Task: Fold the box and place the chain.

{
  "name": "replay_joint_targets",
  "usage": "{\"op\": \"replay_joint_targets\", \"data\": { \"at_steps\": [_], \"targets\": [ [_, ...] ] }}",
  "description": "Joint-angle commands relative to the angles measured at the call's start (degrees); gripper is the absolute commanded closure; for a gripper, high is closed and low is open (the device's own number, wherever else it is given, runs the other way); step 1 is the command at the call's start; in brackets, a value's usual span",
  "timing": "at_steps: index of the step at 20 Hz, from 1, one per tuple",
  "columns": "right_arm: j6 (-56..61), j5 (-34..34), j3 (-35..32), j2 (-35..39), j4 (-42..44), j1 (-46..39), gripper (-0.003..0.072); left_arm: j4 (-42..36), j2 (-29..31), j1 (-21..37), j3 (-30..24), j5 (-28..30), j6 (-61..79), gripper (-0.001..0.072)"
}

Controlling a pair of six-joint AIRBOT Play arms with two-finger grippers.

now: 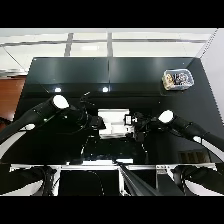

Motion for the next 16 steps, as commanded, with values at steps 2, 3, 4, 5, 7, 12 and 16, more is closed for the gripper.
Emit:
{"op": "replay_joint_targets", "data": {
  "at_steps": [2,3,4,5,7,12,16],
  "targets": [
    [0.0,0.0,0.0,0.0,0.0,0.0,0.058,7.1,0.0,-4.6,0.5,4.5,-11.2,0.0231],
    [0.0,0.0,0.0,0.0,0.0,0.0,0.058,9.2,0.0,-5.6,0.5,5.2,-13.8,0.0231],
    [0.0,0.0,0.0,0.0,0.0,0.0,0.058,11.9,0.0,-6.5,0.6,5.5,-16.9,0.0231],
    [0.0,0.0,0.0,0.0,0.0,0.0,0.058,15.0,0.0,-7.3,0.9,5.4,-20.0,0.0231],
    [0.0,0.0,0.0,0.0,0.0,0.0,0.058,20.8,0.0,-8.8,1.5,5.3,-26.0,0.0231],
    [0.0,0.0,0.0,0.0,0.0,0.0,0.058,30.0,-0.5,-12.4,5.3,2.7,-37.5,0.0231],
    [0.0,0.0,0.0,0.0,0.0,0.0,0.058,37.5,-3.2,-17.0,9.8,-1.7,-46.8,0.0311]
  ]
}}
